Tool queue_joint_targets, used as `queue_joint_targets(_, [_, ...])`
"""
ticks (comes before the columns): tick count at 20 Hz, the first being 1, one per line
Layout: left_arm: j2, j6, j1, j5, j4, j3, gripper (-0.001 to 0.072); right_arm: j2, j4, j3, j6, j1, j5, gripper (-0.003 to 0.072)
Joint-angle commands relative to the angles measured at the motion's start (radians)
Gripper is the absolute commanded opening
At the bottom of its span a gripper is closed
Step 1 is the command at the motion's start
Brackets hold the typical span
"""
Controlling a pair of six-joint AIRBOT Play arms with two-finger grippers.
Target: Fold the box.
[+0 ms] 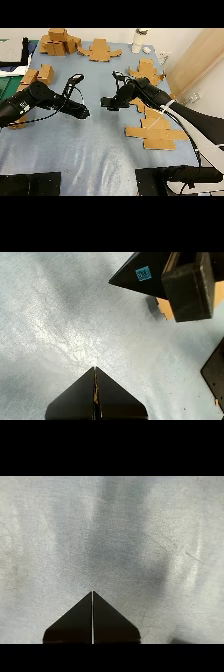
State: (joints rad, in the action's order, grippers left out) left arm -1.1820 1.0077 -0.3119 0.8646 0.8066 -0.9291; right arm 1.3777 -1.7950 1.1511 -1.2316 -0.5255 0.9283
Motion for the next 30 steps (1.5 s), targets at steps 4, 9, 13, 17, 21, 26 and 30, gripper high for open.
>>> queue_joint_targets(4, [0.0, 0.0, 0.0, -0.001, 0.0, -0.001, 0.0009, -0.013, 0.003, 0.018, 0.043, 0.03, 0.108, 0.0385])
queue_joint_targets(9, [0.0, 0.0, 0.0, -0.095, -0.005, -0.001, 0.0009, -0.119, 0.18, 0.038, 0.045, 0.187, 0.433, 0.0423])
queue_joint_targets(13, [0.0, 0.0, 0.0, -0.106, -0.058, -0.001, 0.0009, -0.195, 0.359, 0.038, -0.081, 0.462, 0.581, 0.0423])
queue_joint_targets(17, [0.0, 0.0, 0.0, -0.107, -0.117, -0.001, 0.001, -0.172, 0.352, 0.034, -0.262, 0.809, 0.561, 0.0548])
queue_joint_targets(21, [0.0, 0.004, 0.0, -0.105, -0.188, -0.001, 0.001, -0.103, 0.265, 0.033, -0.435, 1.078, 0.561, 0.0586])
queue_joint_targets(26, [0.0, 0.008, 0.0, -0.094, -0.263, -0.001, 0.0011, -0.051, 0.162, -0.041, -0.614, 1.293, 0.529, 0.0586])
queue_joint_targets(30, [0.0, 0.007, 0.0, -0.015, -0.31, -0.001, 0.0013, 0.016, 0.017, -0.066, -0.711, 1.403, 0.539, 0.0582])
